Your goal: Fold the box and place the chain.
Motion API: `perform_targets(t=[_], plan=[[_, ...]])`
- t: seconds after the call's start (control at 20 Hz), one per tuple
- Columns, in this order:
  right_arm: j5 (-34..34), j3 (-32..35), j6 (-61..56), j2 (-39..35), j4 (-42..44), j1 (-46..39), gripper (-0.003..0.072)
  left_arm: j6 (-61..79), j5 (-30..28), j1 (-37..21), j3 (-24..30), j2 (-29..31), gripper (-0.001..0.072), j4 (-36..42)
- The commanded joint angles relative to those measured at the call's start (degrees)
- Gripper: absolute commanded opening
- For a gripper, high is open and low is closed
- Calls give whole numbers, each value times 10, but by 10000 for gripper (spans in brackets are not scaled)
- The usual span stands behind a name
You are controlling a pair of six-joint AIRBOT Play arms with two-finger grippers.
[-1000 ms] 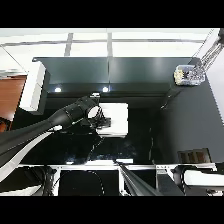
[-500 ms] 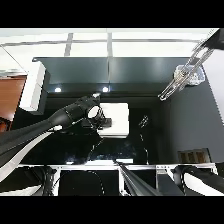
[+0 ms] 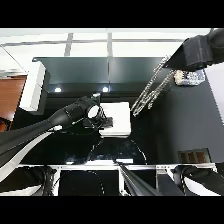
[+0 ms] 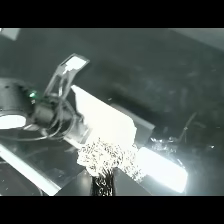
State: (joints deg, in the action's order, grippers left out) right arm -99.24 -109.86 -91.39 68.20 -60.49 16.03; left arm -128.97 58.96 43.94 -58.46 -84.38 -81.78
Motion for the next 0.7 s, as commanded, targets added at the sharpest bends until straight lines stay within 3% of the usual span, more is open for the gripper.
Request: perform_targets(t=[0.0, 0.3, 0.65], plan=[[11, 22, -10, 0, 5, 37, 9, 4, -4, 1, -1, 0, 28, -54], [109, 85, -14, 1, 55, 73, 8, 12, 0, 0, -1, -3, 30, -57], [162, 182, -12, 2, 97, 80, 9, 12, 2, 0, -1, -10, 30, -58]])
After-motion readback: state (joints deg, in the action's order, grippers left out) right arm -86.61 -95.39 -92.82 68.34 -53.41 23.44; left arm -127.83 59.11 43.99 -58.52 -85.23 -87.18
